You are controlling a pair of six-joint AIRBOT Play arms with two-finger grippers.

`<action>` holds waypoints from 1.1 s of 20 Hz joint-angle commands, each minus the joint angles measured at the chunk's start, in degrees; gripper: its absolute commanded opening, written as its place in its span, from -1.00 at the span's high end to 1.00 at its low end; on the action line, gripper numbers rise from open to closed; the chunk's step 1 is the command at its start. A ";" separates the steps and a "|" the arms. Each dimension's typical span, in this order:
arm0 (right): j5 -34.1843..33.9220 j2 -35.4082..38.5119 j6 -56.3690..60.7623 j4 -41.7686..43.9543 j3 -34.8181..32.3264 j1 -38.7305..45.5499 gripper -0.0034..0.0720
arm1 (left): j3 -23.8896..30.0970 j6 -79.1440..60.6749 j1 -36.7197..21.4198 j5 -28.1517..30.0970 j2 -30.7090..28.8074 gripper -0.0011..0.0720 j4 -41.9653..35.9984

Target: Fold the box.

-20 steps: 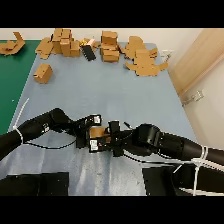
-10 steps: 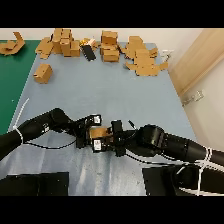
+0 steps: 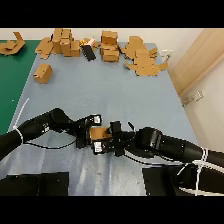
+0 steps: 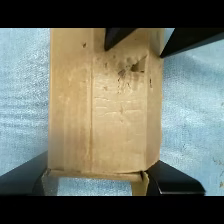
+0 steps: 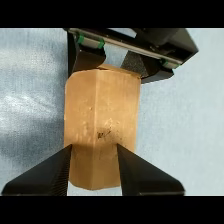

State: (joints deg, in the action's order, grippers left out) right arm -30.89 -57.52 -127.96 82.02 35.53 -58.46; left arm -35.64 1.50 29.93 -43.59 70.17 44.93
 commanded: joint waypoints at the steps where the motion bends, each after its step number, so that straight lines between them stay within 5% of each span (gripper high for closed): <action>1: 0.55 -0.50 0.00 -1.33 -0.13 0.04 -0.23 | 0.00 0.00 -0.02 0.02 -0.04 -0.15 0.04; 7: 0.55 -0.39 0.00 -4.35 -0.09 -0.02 0.17 | 0.00 0.00 -0.02 0.02 -0.04 -0.15 0.02; 11: 0.70 0.98 0.02 -4.55 -0.02 -0.22 0.23 | 0.00 0.00 0.00 0.02 -0.04 -0.15 0.02; 12: 0.70 1.44 0.02 -4.72 -0.04 -0.22 0.41 | 0.00 0.00 -0.02 0.02 -0.04 -0.15 0.02; 22: 1.25 3.87 0.02 -7.39 -0.02 -0.20 0.42 | 0.00 0.00 0.00 0.02 -0.04 -0.15 0.04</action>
State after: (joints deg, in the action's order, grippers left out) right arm -29.95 -54.08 -127.96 75.57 35.48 -58.63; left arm -35.64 1.45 29.93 -43.57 70.17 44.97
